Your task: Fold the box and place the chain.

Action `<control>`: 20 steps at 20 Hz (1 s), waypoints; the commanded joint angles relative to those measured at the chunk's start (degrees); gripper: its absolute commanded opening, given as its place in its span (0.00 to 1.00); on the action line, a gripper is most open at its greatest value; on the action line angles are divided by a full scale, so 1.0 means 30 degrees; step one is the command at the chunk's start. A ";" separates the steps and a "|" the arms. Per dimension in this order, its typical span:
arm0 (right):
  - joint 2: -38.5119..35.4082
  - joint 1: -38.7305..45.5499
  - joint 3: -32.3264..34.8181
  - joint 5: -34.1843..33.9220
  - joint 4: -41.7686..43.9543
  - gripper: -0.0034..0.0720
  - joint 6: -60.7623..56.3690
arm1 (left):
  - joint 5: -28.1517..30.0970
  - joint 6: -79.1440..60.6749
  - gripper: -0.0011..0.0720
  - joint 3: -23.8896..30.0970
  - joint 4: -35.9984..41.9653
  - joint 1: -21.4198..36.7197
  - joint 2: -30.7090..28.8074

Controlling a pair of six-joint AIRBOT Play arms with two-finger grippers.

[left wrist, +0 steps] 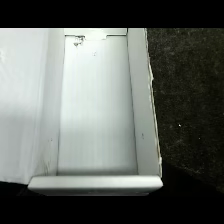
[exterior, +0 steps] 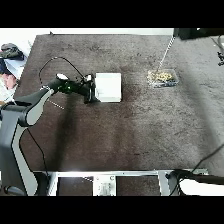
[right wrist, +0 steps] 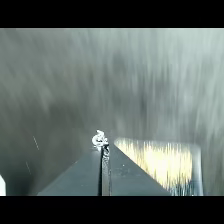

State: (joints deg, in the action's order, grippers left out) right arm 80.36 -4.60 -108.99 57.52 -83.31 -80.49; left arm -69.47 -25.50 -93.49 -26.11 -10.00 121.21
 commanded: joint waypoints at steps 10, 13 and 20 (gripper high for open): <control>-0.3592 -0.6645 -0.0015 -0.6790 0.0138 0.06 0.1996 | 0.0000 0.0000 0.49 0.0000 -0.0007 -0.0007 -0.0007; -0.3213 -0.7934 -0.0007 -0.6601 0.0175 0.06 0.2484 | 0.0007 0.0000 0.49 0.0000 -0.0007 -0.0007 -0.0007; -0.0546 -0.9209 0.0007 -0.3504 0.2098 0.06 0.2484 | 0.0007 0.0000 0.49 0.0000 -0.0007 -0.0007 -0.0007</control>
